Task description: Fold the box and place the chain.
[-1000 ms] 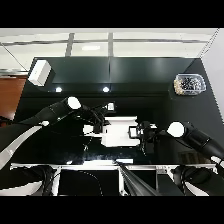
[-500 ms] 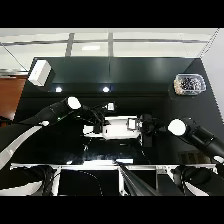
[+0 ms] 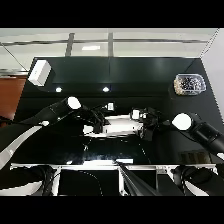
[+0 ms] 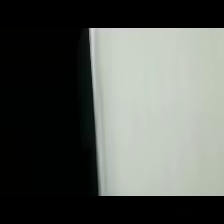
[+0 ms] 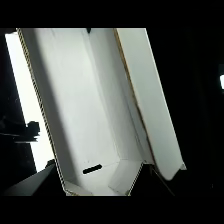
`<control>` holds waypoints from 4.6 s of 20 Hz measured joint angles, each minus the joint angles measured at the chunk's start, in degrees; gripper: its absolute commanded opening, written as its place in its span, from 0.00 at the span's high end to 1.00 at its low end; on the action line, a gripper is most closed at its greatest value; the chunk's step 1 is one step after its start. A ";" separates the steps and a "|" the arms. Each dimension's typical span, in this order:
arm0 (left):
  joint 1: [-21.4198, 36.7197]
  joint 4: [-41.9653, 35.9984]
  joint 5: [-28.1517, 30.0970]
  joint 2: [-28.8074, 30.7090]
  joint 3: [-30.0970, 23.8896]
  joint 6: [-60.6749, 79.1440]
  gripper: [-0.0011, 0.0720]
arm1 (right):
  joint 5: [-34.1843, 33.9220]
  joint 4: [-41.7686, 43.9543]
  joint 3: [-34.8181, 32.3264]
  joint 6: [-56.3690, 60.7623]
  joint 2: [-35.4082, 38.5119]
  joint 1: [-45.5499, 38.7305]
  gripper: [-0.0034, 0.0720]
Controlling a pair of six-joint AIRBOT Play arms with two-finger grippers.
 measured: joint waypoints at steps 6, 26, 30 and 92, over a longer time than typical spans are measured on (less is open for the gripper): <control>0.00 0.02 -0.09 0.00 0.00 0.13 0.95 | -0.74 4.48 0.07 -3.61 -1.01 -1.14 0.01; 0.00 0.02 -0.02 0.00 0.00 0.13 0.95 | 4.11 16.96 -1.40 -24.15 -9.68 -6.38 0.01; 0.00 0.00 0.00 0.02 0.00 0.13 0.95 | 4.04 17.35 -1.40 -26.97 -12.22 -6.56 0.01; 0.76 24.76 -21.51 21.40 0.26 -36.54 0.95 | 1.64 18.95 -3.37 -29.70 -15.28 -7.13 0.33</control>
